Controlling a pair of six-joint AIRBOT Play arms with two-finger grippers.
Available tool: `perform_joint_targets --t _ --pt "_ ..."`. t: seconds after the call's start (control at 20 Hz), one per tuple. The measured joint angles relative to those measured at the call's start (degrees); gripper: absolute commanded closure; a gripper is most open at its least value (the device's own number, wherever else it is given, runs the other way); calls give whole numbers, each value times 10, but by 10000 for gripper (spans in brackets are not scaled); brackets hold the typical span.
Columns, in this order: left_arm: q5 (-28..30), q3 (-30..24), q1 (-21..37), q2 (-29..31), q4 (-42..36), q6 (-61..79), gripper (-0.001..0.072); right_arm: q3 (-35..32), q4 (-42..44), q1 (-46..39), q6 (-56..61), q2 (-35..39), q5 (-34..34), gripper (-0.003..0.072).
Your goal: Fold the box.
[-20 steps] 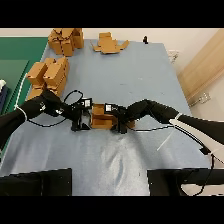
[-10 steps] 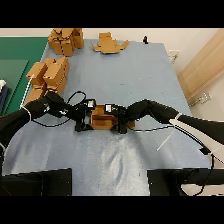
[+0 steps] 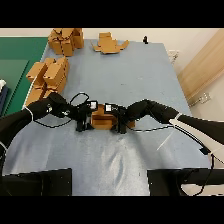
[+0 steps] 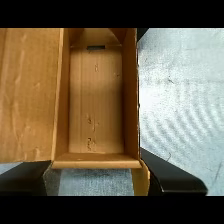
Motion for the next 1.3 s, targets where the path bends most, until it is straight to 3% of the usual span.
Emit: perform_joint_targets --t 0.15,0.2,0.25,0.3,0.35,1.0,1.05,1.1,1.15,1.2,1.25,1.3 --pt "5 0 0 0 0 0 414 0 0 0 -1 0 1 473" --pt "6 0 0 0 0 0 414 0 0 0 -1 0 1 196" --pt "9 0 0 0 0 1 414 0 -1 0 -1 0 1 63" --pt "12 0 -1 0 -1 2 414 0 -1 -1 -2 1 1 63" --pt "13 0 -1 0 -2 1 414 0 -3 -2 1 1 1 -11" --pt "14 0 0 0 -1 -3 414 3 -74 -48 103 57 -61 -29" --pt "13 0 0 0 -1 -3 414 7 -73 -56 119 64 -71 -13" --pt "11 0 0 0 0 -3 414 12 -68 -63 136 73 -81 54" --pt "9 0 0 0 1 -3 414 18 -59 -68 157 85 -93 183" --pt "8 0 0 0 1 -3 414 25 -47 -71 177 98 -101 388" --pt "7 0 0 0 2 -3 414 32 -28 -72 196 111 -104 679" --pt "6 0 0 0 2 -3 415 37 -7 -72 209 122 -101 681"
